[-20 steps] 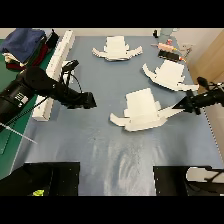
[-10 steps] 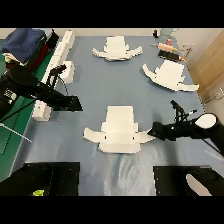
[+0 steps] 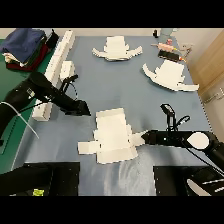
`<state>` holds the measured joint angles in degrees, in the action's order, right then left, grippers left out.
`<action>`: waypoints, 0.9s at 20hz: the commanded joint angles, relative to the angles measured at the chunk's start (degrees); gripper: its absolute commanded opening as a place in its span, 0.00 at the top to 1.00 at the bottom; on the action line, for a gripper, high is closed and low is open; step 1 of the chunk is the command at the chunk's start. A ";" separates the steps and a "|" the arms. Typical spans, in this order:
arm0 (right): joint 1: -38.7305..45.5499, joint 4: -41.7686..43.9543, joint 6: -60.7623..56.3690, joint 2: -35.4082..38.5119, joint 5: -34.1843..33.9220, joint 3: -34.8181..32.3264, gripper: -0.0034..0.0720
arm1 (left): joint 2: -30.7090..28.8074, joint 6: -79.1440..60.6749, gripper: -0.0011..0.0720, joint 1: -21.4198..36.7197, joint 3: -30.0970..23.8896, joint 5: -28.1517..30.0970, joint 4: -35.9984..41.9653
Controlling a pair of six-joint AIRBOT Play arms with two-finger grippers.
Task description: Fold the box.
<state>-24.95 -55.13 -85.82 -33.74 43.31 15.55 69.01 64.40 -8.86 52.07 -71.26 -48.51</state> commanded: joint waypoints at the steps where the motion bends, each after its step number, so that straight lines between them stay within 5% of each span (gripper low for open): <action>1: -2.08 -1.70 -0.15 0.59 -2.27 -0.20 0.95 | 5.73 -5.64 0.19 -0.13 -0.26 -1.86 6.62; 12: -2.08 -2.12 -0.15 0.57 -3.30 -0.20 0.95 | 15.52 -22.60 0.19 -4.37 -0.83 -2.29 16.74; 13: -2.08 -2.12 -0.15 0.55 -3.32 -0.20 0.95 | 15.91 -23.76 0.28 -4.37 -0.83 -2.25 16.96; 14: -2.08 -2.12 -0.13 0.55 -3.30 -0.20 0.95 | 16.35 -25.35 0.59 -4.37 -0.83 -2.29 17.22; 15: -2.08 -2.12 -0.15 0.55 -3.30 -0.20 0.95 | 16.87 -26.88 0.66 -4.37 -0.83 -2.27 17.92; 18: -2.08 -2.08 -0.15 0.55 -3.23 -0.20 0.95 | 18.51 -29.42 0.66 -4.37 -0.83 -2.69 20.13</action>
